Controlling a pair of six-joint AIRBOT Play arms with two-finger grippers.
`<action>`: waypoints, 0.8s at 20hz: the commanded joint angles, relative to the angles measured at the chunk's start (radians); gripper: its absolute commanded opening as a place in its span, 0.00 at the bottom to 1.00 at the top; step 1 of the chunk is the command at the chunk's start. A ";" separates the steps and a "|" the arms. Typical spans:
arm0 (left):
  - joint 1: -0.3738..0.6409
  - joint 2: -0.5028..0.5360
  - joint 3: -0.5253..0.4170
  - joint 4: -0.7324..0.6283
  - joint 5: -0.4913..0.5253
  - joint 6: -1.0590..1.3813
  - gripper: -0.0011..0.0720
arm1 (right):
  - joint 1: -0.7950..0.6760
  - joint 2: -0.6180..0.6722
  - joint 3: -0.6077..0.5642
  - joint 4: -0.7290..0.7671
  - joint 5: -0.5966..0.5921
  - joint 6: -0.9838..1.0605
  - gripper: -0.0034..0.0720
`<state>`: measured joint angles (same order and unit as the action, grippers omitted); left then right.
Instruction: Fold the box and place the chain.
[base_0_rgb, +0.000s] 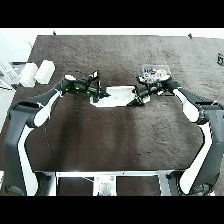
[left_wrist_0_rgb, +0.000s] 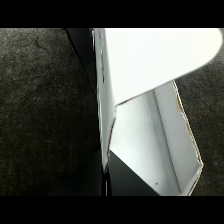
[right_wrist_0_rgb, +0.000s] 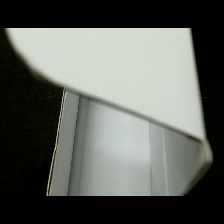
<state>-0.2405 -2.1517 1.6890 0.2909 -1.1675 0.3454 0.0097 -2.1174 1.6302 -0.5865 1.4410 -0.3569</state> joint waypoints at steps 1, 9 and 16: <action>0.001 0.000 0.000 0.000 0.000 0.000 0.04 | 0.001 -0.001 -0.001 0.000 -0.003 -0.004 0.79; 0.000 0.000 0.000 0.000 0.000 0.000 0.04 | 0.001 -0.003 -0.001 0.021 -0.012 -0.096 0.85; 0.001 0.000 0.000 0.000 0.001 0.000 0.04 | 0.002 -0.004 -0.010 0.023 -0.011 -0.092 0.78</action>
<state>-0.2394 -2.1517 1.6890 0.2909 -1.1679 0.3454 0.0101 -2.1208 1.6264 -0.5659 1.4288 -0.4473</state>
